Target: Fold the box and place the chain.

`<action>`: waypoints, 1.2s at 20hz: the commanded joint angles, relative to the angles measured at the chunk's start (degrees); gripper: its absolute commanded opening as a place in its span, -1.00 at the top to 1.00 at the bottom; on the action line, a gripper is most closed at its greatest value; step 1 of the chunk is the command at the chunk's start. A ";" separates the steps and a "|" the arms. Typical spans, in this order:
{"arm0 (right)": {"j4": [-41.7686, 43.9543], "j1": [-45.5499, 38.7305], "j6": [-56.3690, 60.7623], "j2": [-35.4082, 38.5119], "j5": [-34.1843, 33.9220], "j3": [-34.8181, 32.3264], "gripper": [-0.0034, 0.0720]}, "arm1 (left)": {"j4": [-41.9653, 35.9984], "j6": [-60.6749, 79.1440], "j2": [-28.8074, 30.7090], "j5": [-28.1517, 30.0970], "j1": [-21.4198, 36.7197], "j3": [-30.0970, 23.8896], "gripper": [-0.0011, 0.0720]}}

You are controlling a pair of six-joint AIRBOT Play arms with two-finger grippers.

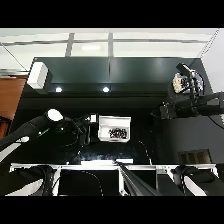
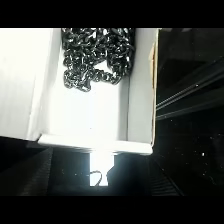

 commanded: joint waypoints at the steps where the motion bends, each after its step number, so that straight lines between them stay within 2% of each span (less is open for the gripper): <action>1: 0.00 0.02 0.02 0.02 0.00 -0.04 0.12 | 0.02 0.11 -0.28 1.33 -0.07 0.11 -0.96; 6: 0.00 0.00 0.02 0.00 -0.02 -0.04 0.12 | -0.20 2.54 -0.28 1.66 -1.44 0.11 -0.96; 9: 0.04 0.02 0.02 0.00 -0.24 -0.04 0.12 | -0.33 3.10 -0.37 4.57 -2.99 0.11 -0.96; 14: 0.04 0.02 0.02 0.00 -0.74 -0.04 0.12 | -1.46 3.13 -0.52 5.77 -3.63 0.15 -0.96; 24: 0.02 0.02 0.22 0.00 -1.51 -0.04 0.12 | -0.48 3.13 -0.63 2.34 -3.65 2.54 -0.96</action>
